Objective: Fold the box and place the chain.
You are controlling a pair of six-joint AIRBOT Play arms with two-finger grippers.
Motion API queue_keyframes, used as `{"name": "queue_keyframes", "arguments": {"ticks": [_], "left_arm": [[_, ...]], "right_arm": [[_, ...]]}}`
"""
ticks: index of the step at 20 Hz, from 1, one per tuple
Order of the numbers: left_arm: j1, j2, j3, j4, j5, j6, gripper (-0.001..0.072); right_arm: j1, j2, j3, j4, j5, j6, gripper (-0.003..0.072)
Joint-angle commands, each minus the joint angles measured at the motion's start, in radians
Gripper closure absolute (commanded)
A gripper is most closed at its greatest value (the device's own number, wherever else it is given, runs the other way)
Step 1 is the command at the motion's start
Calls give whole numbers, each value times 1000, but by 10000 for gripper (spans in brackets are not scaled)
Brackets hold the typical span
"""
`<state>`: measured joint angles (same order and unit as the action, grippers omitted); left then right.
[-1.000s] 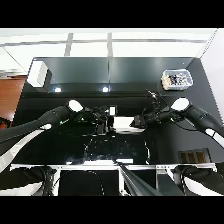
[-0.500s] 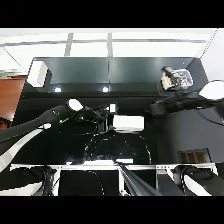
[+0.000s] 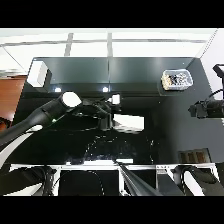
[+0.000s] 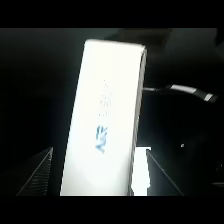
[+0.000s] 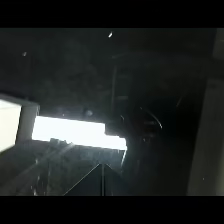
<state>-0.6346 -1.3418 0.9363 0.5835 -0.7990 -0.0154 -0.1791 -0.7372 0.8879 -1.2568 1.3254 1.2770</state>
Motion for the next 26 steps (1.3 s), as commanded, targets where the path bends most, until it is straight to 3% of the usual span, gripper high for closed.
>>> {"name": "queue_keyframes", "arguments": {"ticks": [1,4,7,26], "left_arm": [[-79,-99,119,-16,-6,-56,-5],[-109,-236,246,31,-6,-136,-5],[-118,-292,283,38,-26,-203,-5],[-127,-300,289,183,-129,-254,-4]], "right_arm": [[-25,13,-18,23,-44,13,672],[-25,13,-18,22,-48,9,672],[-25,13,-18,22,-47,8,672],[-25,13,-18,23,-42,7,671]]}}
